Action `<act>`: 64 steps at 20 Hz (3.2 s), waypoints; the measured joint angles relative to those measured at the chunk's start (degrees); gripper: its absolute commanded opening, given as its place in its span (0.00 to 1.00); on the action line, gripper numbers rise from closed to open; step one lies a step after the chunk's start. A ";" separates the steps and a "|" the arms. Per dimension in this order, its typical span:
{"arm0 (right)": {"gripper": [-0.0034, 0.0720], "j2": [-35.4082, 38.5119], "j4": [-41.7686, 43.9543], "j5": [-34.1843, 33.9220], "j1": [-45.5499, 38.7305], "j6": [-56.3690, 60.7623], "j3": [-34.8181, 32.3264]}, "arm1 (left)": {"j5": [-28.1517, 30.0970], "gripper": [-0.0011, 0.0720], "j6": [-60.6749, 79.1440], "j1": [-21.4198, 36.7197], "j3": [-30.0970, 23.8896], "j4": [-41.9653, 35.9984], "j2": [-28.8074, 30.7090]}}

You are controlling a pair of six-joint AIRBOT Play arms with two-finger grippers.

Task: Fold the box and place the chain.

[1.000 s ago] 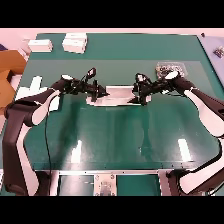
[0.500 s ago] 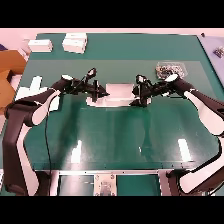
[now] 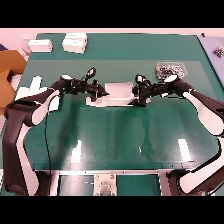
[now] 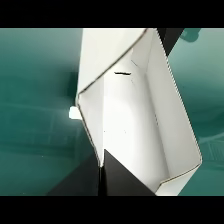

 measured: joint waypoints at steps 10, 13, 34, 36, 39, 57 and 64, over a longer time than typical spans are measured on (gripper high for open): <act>0.88 -1.38 0.20 1.46 0.42 -4.31 0.00 | -0.02 0.04 0.02 -0.04 0.00 -0.02 0.00; 0.89 -1.79 -0.15 1.51 0.46 -4.92 0.00 | -0.04 0.04 0.02 -0.07 0.00 -0.02 0.00; 0.89 -3.34 4.87 2.60 1.09 -10.29 -0.02 | -0.07 0.04 0.02 -0.04 0.00 -0.02 0.00; 0.89 -3.45 5.11 2.69 1.09 -10.51 -0.02 | -0.04 0.04 0.02 -0.04 0.00 -0.02 0.00; 0.89 -3.61 5.29 2.73 1.05 -10.71 -0.02 | -0.02 0.04 0.00 -0.04 0.00 -0.02 0.00; 0.89 -3.67 5.60 6.23 -1.22 -11.78 0.22 | -0.07 0.04 0.00 -0.09 -0.02 -0.02 0.00; 0.89 -4.24 6.60 6.64 -1.38 -12.72 0.35 | -0.07 0.04 0.00 -0.09 -0.02 -0.02 0.00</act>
